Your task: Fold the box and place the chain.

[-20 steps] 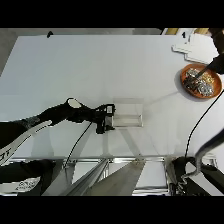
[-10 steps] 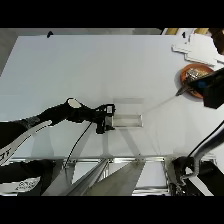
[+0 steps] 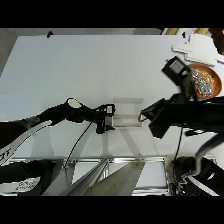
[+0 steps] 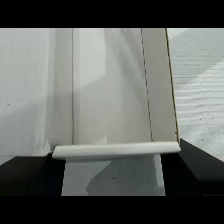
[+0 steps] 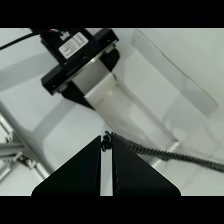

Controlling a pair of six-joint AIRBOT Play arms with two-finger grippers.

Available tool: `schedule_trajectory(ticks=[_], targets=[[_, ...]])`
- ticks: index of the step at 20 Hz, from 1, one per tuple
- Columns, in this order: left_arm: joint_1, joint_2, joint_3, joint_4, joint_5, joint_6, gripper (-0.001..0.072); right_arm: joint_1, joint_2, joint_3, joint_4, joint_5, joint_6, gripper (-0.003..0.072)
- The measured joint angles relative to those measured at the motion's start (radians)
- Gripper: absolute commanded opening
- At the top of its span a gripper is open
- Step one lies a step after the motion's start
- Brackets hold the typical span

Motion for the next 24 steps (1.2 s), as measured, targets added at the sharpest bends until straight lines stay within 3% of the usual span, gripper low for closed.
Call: schedule_trajectory(ticks=[13, 14, 15, 19, 24], targets=[[0.0, 0.0, 0.0, 0.0, 0.0, 0.0, 0.0151, 0.078, -0.219, -0.235, 0.031, -0.352, 0.016, 0.0022], [0.0, 0.0, 0.0, 0.0, 0.0, 0.0, 0.0151, 0.087, -0.24, -0.24, 0.033, -0.372, 0.015, 0.0038], [0.0, 0.0, 0.0, 0.0, 0.0, 0.0, 0.0151, 0.094, -0.261, -0.243, 0.035, -0.392, 0.015, 0.0118], [0.0, 0.0, 0.0, 0.0, 0.0, 0.0, 0.0151, 0.108, -0.306, -0.249, 0.039, -0.433, 0.014, 0.0192], [0.0, 0.0, 0.0, 0.0, 0.0, 0.0, 0.0151, 0.095, -0.265, -0.241, 0.0, -0.389, 0.014, 0.0151]])
